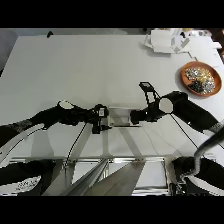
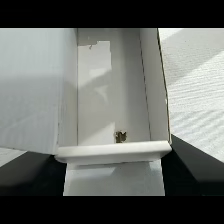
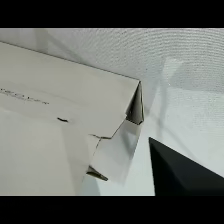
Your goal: Fold the box and place the chain.
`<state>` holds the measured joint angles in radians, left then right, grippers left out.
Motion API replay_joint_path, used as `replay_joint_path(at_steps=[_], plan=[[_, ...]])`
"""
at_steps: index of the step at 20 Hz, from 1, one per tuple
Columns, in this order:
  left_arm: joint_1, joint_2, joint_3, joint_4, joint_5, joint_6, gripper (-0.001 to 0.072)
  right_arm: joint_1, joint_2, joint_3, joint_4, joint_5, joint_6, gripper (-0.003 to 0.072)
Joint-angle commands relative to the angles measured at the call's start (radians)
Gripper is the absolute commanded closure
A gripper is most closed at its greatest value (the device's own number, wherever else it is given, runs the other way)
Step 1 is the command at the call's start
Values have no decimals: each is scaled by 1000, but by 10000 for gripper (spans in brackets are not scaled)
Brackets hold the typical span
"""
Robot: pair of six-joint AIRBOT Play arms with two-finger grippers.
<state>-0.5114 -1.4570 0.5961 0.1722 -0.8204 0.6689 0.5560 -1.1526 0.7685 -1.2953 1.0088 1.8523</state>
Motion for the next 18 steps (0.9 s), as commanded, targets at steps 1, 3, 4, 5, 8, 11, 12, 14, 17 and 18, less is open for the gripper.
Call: replay_joint_path(at_steps=[1, 3, 4, 5, 8, 11, 12, 14, 17, 18], plan=[[0, 0, 0, 0, 0, 0, 572, -3, 1, -4, -10, 19, -20, 229], [0, 0, 0, 0, 0, 0, 572, 14, -21, -4, -13, 19, -18, 263], [0, 0, 0, 0, 0, 0, 572, 31, -40, -4, -10, 14, -17, 285], [0, 0, 0, 0, 0, 0, 572, 48, -58, -4, -10, 0, -10, 290], [0, 0, 0, 0, 0, 0, 572, 88, -85, -4, -10, -42, 37, 400], [0, 0, 0, 0, 0, 0, 572, 104, -91, -4, -18, -48, 66, 490], [0, 0, 0, 0, 0, 0, 572, 104, -95, -4, -18, -49, 78, 509], [0, 0, 0, 0, 0, 0, 572, 104, -106, -4, -22, -52, 81, 509], [0, 0, 0, 0, 0, 0, 572, 104, -126, -3, -52, -56, 122, 437], [0, 0, 0, 0, 0, 0, 572, 104, -131, -2, -80, -56, 148, 437]])
